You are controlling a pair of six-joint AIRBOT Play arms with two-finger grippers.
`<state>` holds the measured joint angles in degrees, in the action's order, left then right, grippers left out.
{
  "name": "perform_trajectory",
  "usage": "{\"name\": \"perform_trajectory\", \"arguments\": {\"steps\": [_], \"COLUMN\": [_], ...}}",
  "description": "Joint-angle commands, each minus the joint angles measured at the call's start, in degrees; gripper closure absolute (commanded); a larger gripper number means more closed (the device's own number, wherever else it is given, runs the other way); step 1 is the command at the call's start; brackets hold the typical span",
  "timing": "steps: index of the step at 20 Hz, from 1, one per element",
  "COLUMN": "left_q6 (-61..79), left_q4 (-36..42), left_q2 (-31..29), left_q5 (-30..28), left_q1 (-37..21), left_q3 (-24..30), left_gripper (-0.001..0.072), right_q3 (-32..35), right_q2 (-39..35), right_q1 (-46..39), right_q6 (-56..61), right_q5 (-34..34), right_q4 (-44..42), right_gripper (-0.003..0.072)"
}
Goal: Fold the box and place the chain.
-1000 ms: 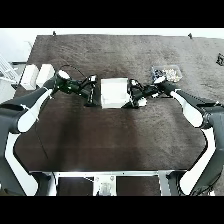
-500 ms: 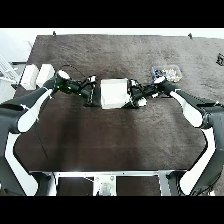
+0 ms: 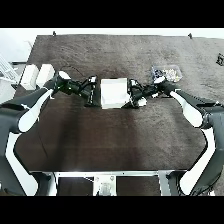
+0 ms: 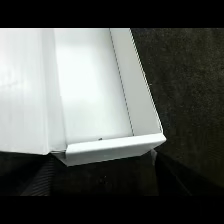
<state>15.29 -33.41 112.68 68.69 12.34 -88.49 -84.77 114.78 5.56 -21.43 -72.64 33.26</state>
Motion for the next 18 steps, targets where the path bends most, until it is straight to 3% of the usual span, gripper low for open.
{"name": "perform_trajectory", "arguments": {"steps": [1, 18], "left_q6": [-3.3, 1.7], "left_q4": [1.4, 2.1], "left_q2": [0.7, 1.0], "left_q5": [-0.5, 0.5], "left_q1": [0.0, 0.0], "left_q3": [0.0, 0.0], "left_gripper": [-0.0001, -0.0007], "right_q3": [0.0, 0.0], "right_q2": [0.0, 0.0], "right_q1": [0.0, 0.0], "right_q6": [0.0, 0.0], "right_q5": [-0.1, -0.1], "right_q4": [0.0, 0.0], "right_gripper": [0.0094, 0.0094]}}
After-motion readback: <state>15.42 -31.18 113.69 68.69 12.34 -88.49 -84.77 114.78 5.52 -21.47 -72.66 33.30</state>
